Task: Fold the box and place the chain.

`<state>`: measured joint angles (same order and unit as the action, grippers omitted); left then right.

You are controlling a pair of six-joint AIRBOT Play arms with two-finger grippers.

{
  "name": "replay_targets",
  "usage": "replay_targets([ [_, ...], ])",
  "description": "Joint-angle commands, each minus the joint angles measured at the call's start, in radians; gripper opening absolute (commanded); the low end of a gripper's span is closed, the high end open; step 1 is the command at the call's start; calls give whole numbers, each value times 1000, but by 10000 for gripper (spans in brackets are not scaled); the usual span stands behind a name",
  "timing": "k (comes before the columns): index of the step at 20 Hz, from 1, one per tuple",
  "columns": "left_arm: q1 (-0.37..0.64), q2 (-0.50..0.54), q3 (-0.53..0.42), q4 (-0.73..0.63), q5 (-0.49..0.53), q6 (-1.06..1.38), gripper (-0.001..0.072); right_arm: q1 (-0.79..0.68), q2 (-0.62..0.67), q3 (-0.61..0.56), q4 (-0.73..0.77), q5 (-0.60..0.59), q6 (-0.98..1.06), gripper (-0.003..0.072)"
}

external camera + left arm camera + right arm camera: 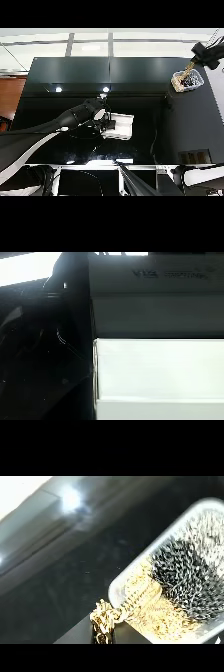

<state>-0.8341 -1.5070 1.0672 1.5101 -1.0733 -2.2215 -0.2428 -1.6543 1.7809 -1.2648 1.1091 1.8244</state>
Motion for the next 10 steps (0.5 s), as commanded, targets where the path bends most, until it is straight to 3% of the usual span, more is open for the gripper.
replay_targets([
  [1,0,0,0,0,-6,0,32,0,124,2,2,37,-168,14],
  [10,0,0,0,-1,-9,0,32,0,472,2,196,-39,-358,12],
])
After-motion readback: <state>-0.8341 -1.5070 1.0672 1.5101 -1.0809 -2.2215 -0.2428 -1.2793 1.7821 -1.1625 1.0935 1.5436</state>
